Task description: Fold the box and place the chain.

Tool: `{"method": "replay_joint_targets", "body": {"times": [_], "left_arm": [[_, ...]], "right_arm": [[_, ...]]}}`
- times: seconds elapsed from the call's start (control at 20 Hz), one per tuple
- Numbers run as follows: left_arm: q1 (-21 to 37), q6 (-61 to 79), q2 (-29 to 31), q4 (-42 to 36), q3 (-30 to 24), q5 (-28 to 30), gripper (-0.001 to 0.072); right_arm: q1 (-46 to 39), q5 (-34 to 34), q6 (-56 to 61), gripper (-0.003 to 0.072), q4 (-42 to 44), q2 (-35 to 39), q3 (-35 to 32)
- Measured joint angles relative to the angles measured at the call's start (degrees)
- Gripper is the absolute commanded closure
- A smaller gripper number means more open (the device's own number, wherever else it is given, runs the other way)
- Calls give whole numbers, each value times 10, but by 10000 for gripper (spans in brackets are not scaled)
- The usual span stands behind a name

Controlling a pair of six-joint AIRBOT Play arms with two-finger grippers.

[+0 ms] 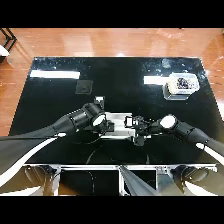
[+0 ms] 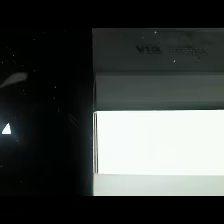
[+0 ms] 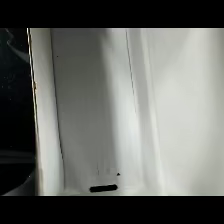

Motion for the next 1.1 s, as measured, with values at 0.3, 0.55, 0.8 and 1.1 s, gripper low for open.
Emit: {"method": "replay_joint_targets", "body": {"times": [0.3,0.55,0.8,1.1], "left_arm": [[0,3,0,-1,4,-5,688],[0,3,0,3,5,-5,687],[0,3,0,9,5,-5,688],[0,5,0,12,5,-7,687]], "right_arm": [[0,9,24,-17,-43,24,-1],[0,23,44,-13,-117,61,-1],[0,26,49,229,-136,70,-1],[0,25,57,450,-102,72,-1]]}}
